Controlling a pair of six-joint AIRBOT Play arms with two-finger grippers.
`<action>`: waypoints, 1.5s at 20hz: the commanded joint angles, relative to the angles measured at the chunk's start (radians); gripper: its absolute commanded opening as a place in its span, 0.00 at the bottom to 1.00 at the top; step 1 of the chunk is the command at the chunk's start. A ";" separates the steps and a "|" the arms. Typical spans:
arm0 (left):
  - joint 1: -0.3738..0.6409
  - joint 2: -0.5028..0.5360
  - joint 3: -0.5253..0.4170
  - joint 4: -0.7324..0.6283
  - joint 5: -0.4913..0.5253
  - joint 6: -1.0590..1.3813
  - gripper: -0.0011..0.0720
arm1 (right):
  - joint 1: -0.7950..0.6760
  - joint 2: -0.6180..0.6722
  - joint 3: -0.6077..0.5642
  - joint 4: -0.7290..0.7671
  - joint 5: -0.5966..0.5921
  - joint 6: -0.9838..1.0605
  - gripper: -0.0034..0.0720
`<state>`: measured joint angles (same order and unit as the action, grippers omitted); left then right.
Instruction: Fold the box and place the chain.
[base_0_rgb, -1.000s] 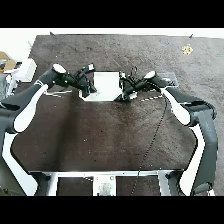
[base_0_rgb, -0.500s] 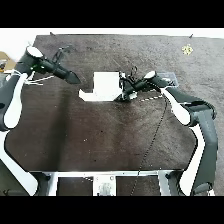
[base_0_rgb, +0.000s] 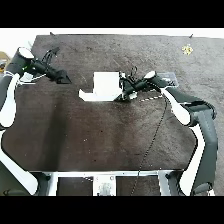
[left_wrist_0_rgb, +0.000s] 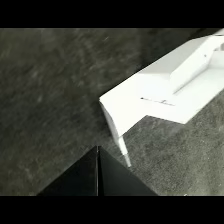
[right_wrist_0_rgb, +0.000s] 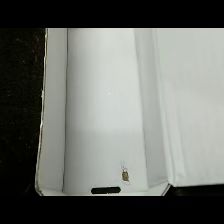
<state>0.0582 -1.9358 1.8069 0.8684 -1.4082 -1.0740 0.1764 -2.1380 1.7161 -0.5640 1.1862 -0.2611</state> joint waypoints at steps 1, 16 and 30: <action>0.008 0.033 -0.148 -0.064 0.065 0.023 0.02 | 0.001 0.000 0.000 0.000 0.000 0.000 0.64; -0.009 0.120 -0.512 -0.278 0.270 0.084 0.02 | 0.001 0.000 0.000 0.000 0.000 0.000 0.64; -0.093 0.085 -0.513 -0.336 0.334 0.063 0.03 | 0.001 0.000 0.000 0.000 0.000 0.000 0.64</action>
